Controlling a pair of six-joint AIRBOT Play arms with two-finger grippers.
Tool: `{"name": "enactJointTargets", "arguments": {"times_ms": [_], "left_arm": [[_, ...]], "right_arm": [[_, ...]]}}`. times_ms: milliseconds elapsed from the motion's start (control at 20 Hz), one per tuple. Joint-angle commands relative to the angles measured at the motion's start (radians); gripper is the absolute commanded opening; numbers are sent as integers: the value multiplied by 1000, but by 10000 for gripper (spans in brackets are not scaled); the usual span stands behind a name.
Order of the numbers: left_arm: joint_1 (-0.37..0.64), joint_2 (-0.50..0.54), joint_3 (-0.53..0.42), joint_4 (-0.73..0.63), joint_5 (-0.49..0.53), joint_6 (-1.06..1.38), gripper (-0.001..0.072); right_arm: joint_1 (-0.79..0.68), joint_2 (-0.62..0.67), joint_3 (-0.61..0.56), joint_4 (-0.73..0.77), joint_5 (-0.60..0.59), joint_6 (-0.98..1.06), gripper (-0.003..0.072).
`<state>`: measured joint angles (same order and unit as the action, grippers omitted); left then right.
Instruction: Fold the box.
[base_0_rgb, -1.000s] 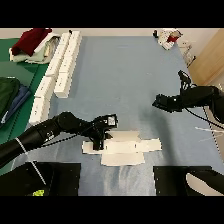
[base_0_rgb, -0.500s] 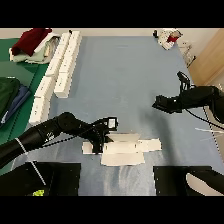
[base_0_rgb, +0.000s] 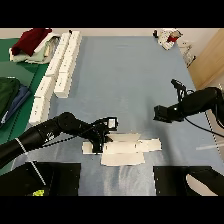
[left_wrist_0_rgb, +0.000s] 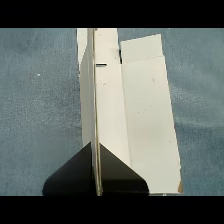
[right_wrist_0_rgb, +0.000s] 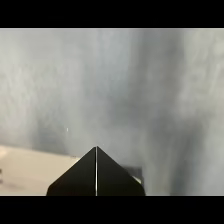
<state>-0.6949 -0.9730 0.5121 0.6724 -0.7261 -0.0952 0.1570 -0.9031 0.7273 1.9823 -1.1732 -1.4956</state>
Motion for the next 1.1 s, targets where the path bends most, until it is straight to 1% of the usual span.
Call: {"name": "enactJointTargets", "arguments": {"times_ms": [0, 100, 200, 300, 350, 400, 450, 500, 550, 650, 700, 850, 1000, 1050], "left_arm": [[0, 0, 1, 0, 1, 0, 14], [0, 0, 1, 0, 1, 0, 14], [0, 0, 1, 0, 1, 0, 14], [0, 0, 1, 0, 1, 0, 14], [0, 0, 1, 0, 1, 0, 14], [0, 0, 1, 0, 1, 0, 14], [0, 0, 1, 0, 1, 0, 14], [0, 0, 1, 0, 1, 0, 14], [0, 0, 1, 0, 1, 0, 14], [0, 0, 1, 0, 1, 0, 14], [0, 0, 1, 0, 1, 0, 14], [0, 0, 1, 0, 1, 0, 14], [0, 0, 1, 0, 1, 0, 14], [0, 0, 1, 0, 1, 0, 14]], "right_arm": [[146, 171, -50, -148, -174, 193, 5], [271, 293, -116, -137, -202, 251, 5], [424, 393, -190, -113, -198, 240, 6], [599, 447, -253, -121, -164, 148, 6], [684, 449, -273, -131, -135, 80, 22], [755, 443, -285, -146, -102, 7, 225], [824, 422, -292, -165, -51, -65, 474], [880, 396, -293, -190, 0, -132, 606], [930, 359, -293, -217, 50, -190, 712], [999, 277, -292, -292, 138, -260, 715], [1022, 237, -292, -330, 167, -261, 715], [1064, 130, -292, -420, 215, -259, 714], [1065, 84, -292, -424, 275, -249, 706], [1065, 77, -292, -441, 294, -211, 688]]}}
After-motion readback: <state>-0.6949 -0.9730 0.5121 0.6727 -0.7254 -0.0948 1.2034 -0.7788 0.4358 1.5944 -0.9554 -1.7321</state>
